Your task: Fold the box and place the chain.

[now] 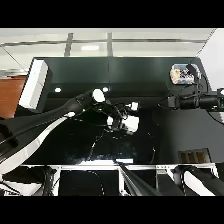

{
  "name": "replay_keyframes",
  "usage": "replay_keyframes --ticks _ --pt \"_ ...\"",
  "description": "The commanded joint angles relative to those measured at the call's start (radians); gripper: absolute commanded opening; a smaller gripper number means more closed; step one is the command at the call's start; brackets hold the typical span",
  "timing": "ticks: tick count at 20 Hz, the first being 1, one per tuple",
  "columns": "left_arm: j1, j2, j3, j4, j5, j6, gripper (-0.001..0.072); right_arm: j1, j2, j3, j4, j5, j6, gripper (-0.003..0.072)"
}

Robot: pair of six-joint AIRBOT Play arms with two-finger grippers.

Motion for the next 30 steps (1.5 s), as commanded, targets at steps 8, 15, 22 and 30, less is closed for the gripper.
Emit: replay_keyframes --ticks 8,15,22,30 --pt "-0.053 -0.005 0.006 0.079 0.034 -0.067 0.0583 0.000 0.001 0.000 0.000 -0.002 0.000 0.0012" --pt "-0.038 0.040 0.009 0.179 0.029 -0.297 0.0271 0.000 0.001 0.000 0.000 -0.001 0.000 0.0012" --pt "0.127 0.251 0.005 0.656 -0.167 -0.959 0.0272 0.000 0.001 0.000 0.000 0.019 0.000 0.0012" --pt "0.682 0.636 -0.353 0.772 -0.309 -1.123 0.0272 0.000 0.001 -0.003 0.000 0.029 -0.009 0.0011"
